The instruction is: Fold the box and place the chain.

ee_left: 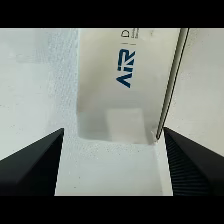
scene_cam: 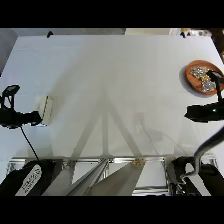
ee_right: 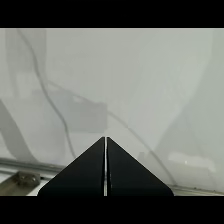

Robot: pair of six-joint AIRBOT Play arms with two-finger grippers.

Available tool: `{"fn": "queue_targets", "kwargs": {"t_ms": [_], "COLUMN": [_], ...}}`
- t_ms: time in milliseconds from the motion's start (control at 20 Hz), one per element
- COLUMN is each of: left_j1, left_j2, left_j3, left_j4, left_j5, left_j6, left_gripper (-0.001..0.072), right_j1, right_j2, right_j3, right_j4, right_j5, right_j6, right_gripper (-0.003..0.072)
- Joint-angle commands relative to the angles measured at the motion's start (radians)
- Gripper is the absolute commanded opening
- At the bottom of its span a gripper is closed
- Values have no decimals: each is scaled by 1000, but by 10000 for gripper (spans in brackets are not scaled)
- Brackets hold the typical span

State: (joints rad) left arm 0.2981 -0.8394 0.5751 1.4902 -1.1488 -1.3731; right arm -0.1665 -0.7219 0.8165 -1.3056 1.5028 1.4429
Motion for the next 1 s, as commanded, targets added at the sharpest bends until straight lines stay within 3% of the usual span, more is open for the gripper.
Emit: {"fn": "queue_targets", "kwargs": {"t_ms": [0,200,300,400,600,700,900,950], "left_j1": [-1,-15,-45,-72,-109,-134,-189,-202], "left_j2": [118,275,335,376,400,399,399,399], "left_j3": [0,0,0,0,0,0,0,0], "left_j4": [-18,-98,-98,-98,-100,-99,-102,-106], "left_j5": [-2,-29,-64,-100,-140,-155,-172,-173], "left_j6": [-8,-7,6,8,8,22,46,47], "left_gripper": [692,662,419,276,249,130,111,1], "right_j1": [-1,-1,-1,-1,-1,-1,-1,-1], "right_j2": [1,1,1,1,1,1,1,1], "right_j3": [0,0,0,0,0,0,0,0], "right_j4": [0,0,0,0,0,0,0,0], "right_j5": [0,0,0,0,0,0,0,0], "right_j6": [0,0,0,0,0,0,0,0], "right_gripper": [17,17,17,17,17,17,17,17]}}
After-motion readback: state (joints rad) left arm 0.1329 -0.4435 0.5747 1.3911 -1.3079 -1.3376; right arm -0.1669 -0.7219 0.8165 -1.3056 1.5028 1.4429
